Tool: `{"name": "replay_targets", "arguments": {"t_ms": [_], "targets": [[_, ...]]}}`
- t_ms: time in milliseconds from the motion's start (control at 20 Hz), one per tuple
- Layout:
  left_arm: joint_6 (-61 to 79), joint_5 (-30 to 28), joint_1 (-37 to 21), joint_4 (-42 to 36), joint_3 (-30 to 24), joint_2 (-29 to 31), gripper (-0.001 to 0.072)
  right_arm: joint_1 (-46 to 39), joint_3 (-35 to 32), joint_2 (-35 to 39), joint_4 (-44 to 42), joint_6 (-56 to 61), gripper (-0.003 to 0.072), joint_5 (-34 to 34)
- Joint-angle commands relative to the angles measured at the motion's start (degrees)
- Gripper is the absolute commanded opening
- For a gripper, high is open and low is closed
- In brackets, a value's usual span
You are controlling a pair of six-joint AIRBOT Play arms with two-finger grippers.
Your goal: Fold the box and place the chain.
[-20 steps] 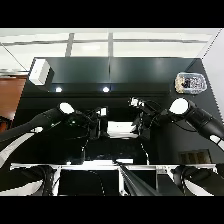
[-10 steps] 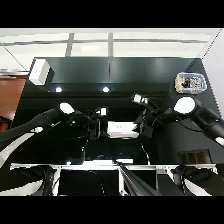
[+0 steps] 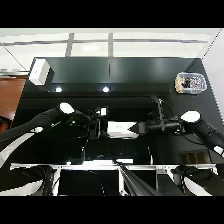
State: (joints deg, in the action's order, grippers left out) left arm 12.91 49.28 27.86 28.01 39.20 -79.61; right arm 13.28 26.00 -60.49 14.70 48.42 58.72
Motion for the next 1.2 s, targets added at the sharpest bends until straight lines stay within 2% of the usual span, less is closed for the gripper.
{"name": "replay_targets", "arguments": {"t_ms": [0, 400, 500, 800, 950, 1050, 1100, 1150], "targets": [[0.0, 0.0, 0.0, 0.0, 0.0, 0.0, 0.0372, -0.2, -3.3, -1.9, -9.9, 0.9, 0.0006, -2.5], [0.0, 0.0, 0.0, 0.0, 0.0, 0.0, 0.0372, 4.5, -3.3, -2.5, 0.4, 7.6, 0.0007, -10.7], [0.0, 0.0, 0.0, 0.0, 0.0, 0.0, 0.0372, 5.2, -3.3, -2.5, 0.7, 7.5, 0.0007, -11.6], [0.0, 0.0, 0.0, 0.0, 0.0, 0.0, 0.0372, 5.2, -3.2, -2.4, 3.4, 6.1, 0.0008, -11.9], [0.0, 0.0, -0.1, 0.0, 0.0, 0.0, 0.0373, 4.3, -0.4, -2.4, 3.5, 2.7, 0.0012, -7.2], [0.0, -0.1, -0.1, 0.0, 0.0, 0.2, 0.0448, 2.4, 3.6, -1.7, 5.3, 2.4, 0.0013, -1.6], [0.0, -0.2, -0.1, 0.0, 0.0, 0.3, 0.0459, 1.0, 6.0, -0.6, 7.3, 2.6, 0.0013, 1.1], [0.0, -0.2, -0.1, 0.1, 0.0, 0.5, 0.0594, -0.7, 8.6, 0.8, 9.5, 3.5, 0.0013, 3.7]]}}
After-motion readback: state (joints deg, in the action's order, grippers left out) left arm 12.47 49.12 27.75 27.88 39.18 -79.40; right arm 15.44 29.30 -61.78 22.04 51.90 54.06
